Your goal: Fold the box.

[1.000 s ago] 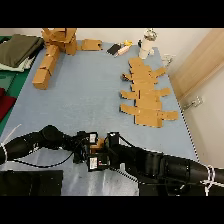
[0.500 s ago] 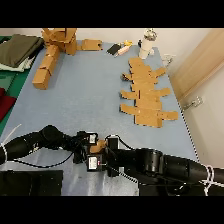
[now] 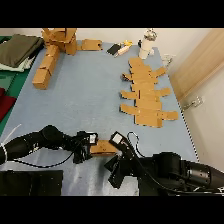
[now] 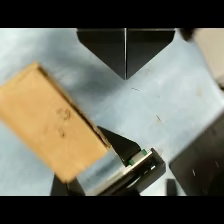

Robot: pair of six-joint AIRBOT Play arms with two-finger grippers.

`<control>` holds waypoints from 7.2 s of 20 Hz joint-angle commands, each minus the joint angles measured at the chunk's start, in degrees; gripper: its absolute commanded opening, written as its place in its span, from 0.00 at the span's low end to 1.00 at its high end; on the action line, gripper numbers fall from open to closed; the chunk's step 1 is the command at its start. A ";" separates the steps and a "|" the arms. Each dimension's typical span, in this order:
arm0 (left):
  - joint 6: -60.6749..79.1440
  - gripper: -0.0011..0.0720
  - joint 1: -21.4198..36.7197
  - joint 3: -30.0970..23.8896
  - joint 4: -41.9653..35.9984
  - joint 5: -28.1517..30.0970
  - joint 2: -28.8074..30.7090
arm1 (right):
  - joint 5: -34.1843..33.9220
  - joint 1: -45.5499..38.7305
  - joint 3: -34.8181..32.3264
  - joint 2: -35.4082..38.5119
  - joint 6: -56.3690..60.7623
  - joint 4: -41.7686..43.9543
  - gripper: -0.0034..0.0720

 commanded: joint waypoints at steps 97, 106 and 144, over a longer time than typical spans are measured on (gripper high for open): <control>-47.95 0.78 54.16 11.72 28.61 9.49 -3.98 | -21.20 -29.79 11.61 -16.22 29.44 -19.26 0.05; -54.73 0.78 55.74 22.16 28.79 8.61 -15.56 | -21.14 -29.79 11.61 -16.22 29.44 -18.40 0.05; -94.51 0.03 13.40 33.05 44.22 -30.49 -4.50 | -26.36 -46.56 34.14 -31.43 1.49 -5.11 0.05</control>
